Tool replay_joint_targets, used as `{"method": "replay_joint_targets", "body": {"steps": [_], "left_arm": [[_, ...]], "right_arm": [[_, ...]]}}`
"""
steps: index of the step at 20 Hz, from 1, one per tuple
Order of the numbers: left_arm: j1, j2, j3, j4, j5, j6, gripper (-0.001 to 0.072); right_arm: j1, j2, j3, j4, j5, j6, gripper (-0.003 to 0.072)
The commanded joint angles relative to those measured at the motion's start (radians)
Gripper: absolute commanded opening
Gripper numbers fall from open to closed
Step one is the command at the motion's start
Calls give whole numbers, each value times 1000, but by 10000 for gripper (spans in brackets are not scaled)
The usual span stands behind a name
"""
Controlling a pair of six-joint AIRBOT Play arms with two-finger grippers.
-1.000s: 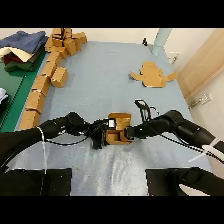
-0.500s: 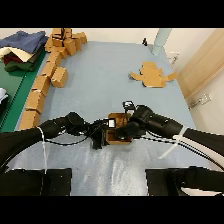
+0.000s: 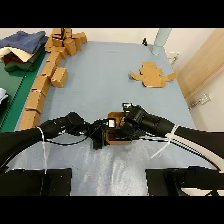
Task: Fold the box.
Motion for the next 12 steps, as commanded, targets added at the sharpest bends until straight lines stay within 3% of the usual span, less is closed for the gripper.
{"method": "replay_joint_targets", "body": {"steps": [1,6,12], "left_arm": [[0,0,0,4,2,-2,525],[0,0,0,4,2,-2,525],[0,0,0,4,2,-2,525]], "right_arm": [[0,7,2,-9,-6,7,408],[0,83,3,0,-29,-3,408],[-2,276,2,-19,-189,-3,407]]}}
